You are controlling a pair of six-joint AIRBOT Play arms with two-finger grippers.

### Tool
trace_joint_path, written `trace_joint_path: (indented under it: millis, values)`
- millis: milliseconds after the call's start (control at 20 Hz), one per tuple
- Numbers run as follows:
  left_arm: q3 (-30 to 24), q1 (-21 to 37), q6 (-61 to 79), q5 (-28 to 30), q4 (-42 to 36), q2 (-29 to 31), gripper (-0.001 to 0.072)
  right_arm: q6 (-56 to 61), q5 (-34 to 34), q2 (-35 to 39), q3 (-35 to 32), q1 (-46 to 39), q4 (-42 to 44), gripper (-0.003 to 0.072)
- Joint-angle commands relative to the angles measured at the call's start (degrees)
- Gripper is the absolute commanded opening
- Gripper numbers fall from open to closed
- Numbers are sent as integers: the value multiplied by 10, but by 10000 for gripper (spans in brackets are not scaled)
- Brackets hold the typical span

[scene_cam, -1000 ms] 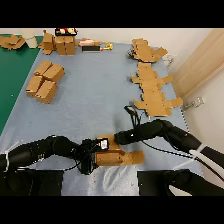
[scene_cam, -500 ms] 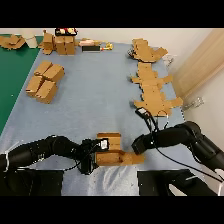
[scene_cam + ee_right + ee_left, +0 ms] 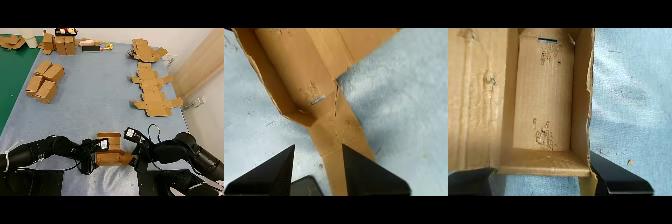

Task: Fold the box.

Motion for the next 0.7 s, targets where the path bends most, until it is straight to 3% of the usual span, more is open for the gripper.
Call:
trace_joint_path:
  millis: [0, 400, 650]
  values:
    - [0, 0, 0, 0, 0, 0, 463, -93, 46, -35, -2, 7, -3, 474]
    - [0, 0, 0, 1, 0, 0, 462, -198, 85, -58, -2, 8, 46, 464]
    - [0, 0, 0, 0, 0, 0, 462, -250, 84, -58, -2, 8, 106, 120]
